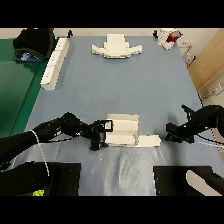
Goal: Fold the box.
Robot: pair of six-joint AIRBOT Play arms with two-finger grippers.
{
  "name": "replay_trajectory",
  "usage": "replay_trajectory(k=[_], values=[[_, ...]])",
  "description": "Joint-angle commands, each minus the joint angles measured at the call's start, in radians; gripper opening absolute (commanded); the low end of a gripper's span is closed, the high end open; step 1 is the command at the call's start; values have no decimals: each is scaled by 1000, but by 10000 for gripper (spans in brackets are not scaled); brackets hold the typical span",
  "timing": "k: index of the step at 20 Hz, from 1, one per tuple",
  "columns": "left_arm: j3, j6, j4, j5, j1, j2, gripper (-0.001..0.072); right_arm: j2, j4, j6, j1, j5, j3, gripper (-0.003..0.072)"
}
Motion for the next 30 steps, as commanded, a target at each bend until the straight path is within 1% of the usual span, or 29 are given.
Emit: replay_trajectory(k=[1,4,6,8,13,16,19,20,22,23,24,25,26,27,30], values=[[0,0,0,0,0,1,500,-23,206,-130,-40,27,-78,1],[0,0,0,0,0,1,499,-23,227,-166,-31,30,-118,1],[0,0,0,0,0,1,499,-22,267,-188,0,30,-122,1],[0,0,0,0,0,1,500,-16,335,-220,47,32,-122,1],[0,0,0,0,0,1,499,-8,361,-218,150,53,-120,1],[0,0,0,0,0,1,499,-5,375,-218,179,42,-94,2],[0,0,0,0,0,1,500,31,382,-217,203,16,-47,4],[0,0,0,0,0,1,500,51,383,-217,215,15,-37,52],[0,0,0,0,0,1,499,82,382,-216,242,34,-26,300],[0,0,0,0,0,1,500,92,382,-212,253,48,-26,362],[0,0,0,0,0,1,499,96,382,-210,268,63,-26,384],[0,0,0,0,0,1,499,96,382,-211,286,80,-26,439],[0,0,0,0,0,1,499,96,381,-211,310,99,-26,518],[0,0,0,0,0,1,499,96,380,-211,336,117,-26,528],[0,0,0,0,0,1,500,85,370,-209,430,195,-26,520]])
